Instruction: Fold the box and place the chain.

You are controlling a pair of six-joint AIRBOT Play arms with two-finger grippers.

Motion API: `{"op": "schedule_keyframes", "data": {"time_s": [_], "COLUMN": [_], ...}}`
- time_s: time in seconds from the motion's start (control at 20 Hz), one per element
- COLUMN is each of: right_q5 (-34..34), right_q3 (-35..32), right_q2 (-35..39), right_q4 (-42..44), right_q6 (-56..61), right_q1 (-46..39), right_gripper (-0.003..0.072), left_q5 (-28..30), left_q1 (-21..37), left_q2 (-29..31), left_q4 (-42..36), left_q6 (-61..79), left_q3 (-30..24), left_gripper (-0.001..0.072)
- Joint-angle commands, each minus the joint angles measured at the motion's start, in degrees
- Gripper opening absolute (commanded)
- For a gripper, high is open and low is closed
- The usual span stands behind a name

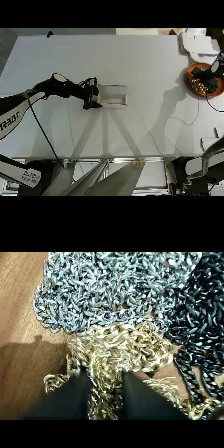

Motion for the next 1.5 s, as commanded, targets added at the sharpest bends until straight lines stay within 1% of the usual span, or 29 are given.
{"op": "schedule_keyframes", "data": {"time_s": [0.0,0.15,0.3,0.6,0.75,0.9,1.05,1.25,1.35,1.45], "right_q5": [2.91,5.51,9.31,22.73,26.27,29.00,29.11,27.47,27.41,27.39], "right_q3": [0.11,0.11,0.11,0.09,0.04,-0.94,-6.14,-16.41,-19.28,-20.37], "right_q2": [0.24,2.45,6.51,18.10,23.71,29.11,34.95,44.17,47.67,49.27], "right_q4": [2.49,2.64,2.60,2.14,1.97,-0.02,-0.15,0.15,0.17,0.76], "right_q6": [-4.33,-6.56,-10.64,-20.50,-22.01,-22.01,-21.99,-21.99,-21.77,-19.67], "right_q1": [-0.02,0.39,1.68,6.71,10.67,14.29,15.45,17.73,20.50,23.74], "right_gripper": [0.0012,0.0010,0.0010,0.0005,0.0004,0.0004,0.0004,0.0004,0.0004,0.0004], "left_q5": [0.00,0.02,0.02,0.02,0.02,0.02,0.00,0.02,0.02,0.02], "left_q1": [0.02,0.02,0.02,0.02,0.02,0.02,0.02,0.02,0.02,0.02], "left_q2": [0.00,0.00,0.02,0.02,0.00,0.02,0.02,0.02,0.00,0.02], "left_q4": [0.00,0.00,0.00,-0.07,-0.07,-0.07,-0.07,-0.09,-0.09,-0.07], "left_q6": [0.02,0.02,0.02,0.02,0.02,0.02,0.02,0.02,0.02,0.02], "left_q3": [0.02,0.02,0.02,0.02,0.02,0.02,0.02,0.02,0.02,0.02], "left_gripper": [0.0276,0.0276,0.0276,0.0276,0.0276,0.0276,0.0276,0.0276,0.0276,0.0276]}}
